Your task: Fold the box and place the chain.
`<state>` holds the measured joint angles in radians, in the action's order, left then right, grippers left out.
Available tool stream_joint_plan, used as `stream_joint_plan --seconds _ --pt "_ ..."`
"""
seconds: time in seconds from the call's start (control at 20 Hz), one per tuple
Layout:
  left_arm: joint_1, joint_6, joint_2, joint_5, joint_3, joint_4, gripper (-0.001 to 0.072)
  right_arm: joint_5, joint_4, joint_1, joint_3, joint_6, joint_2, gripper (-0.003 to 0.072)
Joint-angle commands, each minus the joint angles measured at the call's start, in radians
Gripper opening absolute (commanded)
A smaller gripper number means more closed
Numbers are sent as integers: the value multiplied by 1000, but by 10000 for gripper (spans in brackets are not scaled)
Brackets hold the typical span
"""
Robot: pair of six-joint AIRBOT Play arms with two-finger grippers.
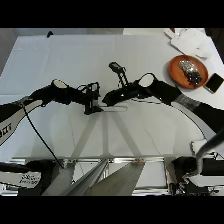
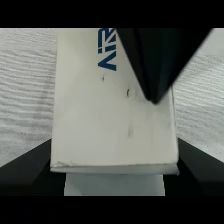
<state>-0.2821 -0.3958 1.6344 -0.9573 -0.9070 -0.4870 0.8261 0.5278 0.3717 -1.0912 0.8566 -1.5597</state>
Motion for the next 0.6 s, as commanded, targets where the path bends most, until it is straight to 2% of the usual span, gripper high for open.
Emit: stream_joint_plan --seconds 0.0,0.25,0.55 --pt "0 0 0 0 0 0 380 36 3 1 -1 8 -36 12" --pt "0 0 0 0 0 0 380 63 100 1 0 64 -36 12" --pt "0 0 0 0 0 0 380 60 105 1 15 64 -37 12"
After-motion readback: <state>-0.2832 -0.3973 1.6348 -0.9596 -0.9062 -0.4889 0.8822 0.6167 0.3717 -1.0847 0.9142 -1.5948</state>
